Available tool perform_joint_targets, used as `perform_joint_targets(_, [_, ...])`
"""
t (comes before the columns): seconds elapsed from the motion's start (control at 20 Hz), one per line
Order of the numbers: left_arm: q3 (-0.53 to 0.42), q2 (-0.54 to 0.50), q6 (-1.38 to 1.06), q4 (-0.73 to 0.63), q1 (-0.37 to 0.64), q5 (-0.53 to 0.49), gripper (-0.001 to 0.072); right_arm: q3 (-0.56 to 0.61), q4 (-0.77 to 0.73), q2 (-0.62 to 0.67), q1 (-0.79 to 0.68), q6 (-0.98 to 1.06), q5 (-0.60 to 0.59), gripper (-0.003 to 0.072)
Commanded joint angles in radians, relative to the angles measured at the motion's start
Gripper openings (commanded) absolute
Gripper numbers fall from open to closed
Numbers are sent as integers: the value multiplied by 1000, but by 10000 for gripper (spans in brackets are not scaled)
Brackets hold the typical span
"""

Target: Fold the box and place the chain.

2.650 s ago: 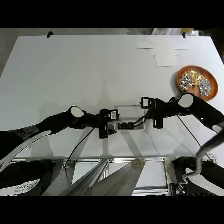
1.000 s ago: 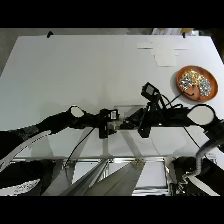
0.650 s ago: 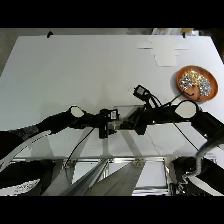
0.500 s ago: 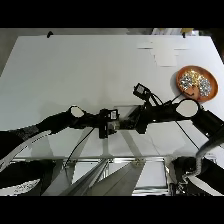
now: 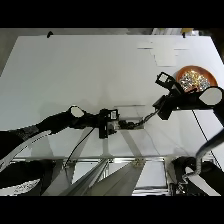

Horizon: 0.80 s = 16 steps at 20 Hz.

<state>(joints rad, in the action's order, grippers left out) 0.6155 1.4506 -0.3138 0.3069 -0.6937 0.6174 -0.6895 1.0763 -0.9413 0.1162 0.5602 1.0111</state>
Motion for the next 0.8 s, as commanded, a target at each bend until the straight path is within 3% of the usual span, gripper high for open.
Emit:
perform_joint_targets(0.0, [0, -1, 0, 0, 0, 0, 207, 58, 93, -30, -38, -59, -33, 21])
perform_joint_targets(0.15, [0, -1, 0, 0, 0, 0, 207, 136, 100, -50, -35, -157, -78, 225])
perform_joint_targets(0.4, [0, -1, 0, 0, 0, 0, 207, 208, 33, -53, 77, -468, -100, 229])
perform_joint_targets(0.75, [0, -1, 0, 0, 0, 0, 207, 216, -89, -99, 134, -545, -187, 224])
